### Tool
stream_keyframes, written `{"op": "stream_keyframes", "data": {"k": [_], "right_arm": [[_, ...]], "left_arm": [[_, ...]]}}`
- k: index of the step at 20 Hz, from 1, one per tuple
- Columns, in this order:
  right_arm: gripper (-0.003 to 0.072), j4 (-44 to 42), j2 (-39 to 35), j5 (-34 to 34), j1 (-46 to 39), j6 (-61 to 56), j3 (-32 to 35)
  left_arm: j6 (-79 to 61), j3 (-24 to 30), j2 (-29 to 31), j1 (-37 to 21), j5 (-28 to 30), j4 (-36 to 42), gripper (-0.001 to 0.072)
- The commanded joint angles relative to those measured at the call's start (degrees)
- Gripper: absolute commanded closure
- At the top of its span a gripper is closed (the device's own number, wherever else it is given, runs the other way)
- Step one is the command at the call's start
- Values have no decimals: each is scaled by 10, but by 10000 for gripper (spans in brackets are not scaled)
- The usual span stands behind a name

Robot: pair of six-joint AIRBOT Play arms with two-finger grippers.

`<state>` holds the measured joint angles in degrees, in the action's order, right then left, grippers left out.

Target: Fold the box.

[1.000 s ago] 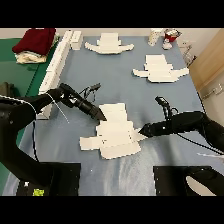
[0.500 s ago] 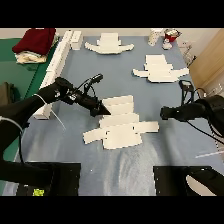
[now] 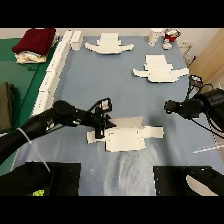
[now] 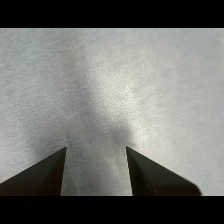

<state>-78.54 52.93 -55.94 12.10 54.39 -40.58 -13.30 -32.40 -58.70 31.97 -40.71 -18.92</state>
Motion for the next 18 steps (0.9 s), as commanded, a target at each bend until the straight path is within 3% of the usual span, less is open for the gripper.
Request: {"op": "stream_keyframes", "data": {"k": [1,6,11,18], "right_arm": [[110,-13,14,0,0,-15,-2],[110,-14,14,-1,0,-15,-2],[110,-22,14,-1,0,-15,-2],[111,-30,14,-1,0,-15,-2]], "left_arm": [[-41,55,43,62,130,10,697],[-36,59,26,65,122,11,696],[-36,33,8,45,43,9,696],[-36,25,-40,25,4,9,694]]}}
